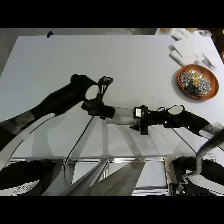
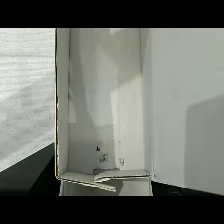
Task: Fold the box and place the chain.
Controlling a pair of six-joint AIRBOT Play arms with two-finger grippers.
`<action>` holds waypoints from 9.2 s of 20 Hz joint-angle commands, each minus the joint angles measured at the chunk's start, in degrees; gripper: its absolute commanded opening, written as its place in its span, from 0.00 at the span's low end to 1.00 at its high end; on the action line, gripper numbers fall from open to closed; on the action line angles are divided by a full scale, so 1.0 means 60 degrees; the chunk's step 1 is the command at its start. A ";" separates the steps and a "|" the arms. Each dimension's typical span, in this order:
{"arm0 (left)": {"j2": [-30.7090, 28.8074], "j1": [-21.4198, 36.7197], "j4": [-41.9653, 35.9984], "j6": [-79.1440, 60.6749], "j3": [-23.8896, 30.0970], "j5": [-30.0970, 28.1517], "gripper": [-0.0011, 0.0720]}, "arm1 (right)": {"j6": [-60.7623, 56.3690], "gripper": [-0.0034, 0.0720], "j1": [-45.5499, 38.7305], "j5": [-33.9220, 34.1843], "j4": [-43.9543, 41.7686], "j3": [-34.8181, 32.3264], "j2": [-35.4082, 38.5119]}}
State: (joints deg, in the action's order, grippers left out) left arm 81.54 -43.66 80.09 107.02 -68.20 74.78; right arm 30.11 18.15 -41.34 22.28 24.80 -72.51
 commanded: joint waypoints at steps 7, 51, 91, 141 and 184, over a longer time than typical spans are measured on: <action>-0.3147 0.2743 -0.2881 -1.2335 0.3464 -0.1177 0.72 | -0.0007 0.57 0.0000 -0.0004 -0.0007 0.0004 0.0000; 0.0750 0.3450 -1.0466 -2.3995 0.5067 -0.3599 0.99 | -0.0007 0.57 0.0000 -0.0004 -0.0007 0.0004 0.0000; 0.0725 0.2976 -1.0593 -2.3791 0.5071 -0.4280 0.11 | -0.1351 0.98 -0.0004 0.0011 0.0900 0.0004 0.0718; 0.0725 0.2976 -1.0597 -2.3791 0.5071 -0.4280 0.11 | -0.2175 0.29 -0.1115 -0.1818 0.4069 0.0040 0.3275; 0.0725 0.2976 -1.0597 -2.3791 0.5071 -0.4269 0.11 | -1.3617 0.07 -0.2291 -0.0244 0.3009 0.0419 0.3588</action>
State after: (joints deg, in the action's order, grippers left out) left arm 85.93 -25.82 16.51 -35.70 -37.78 49.15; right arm -36.84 9.41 -42.81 39.53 26.33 -52.14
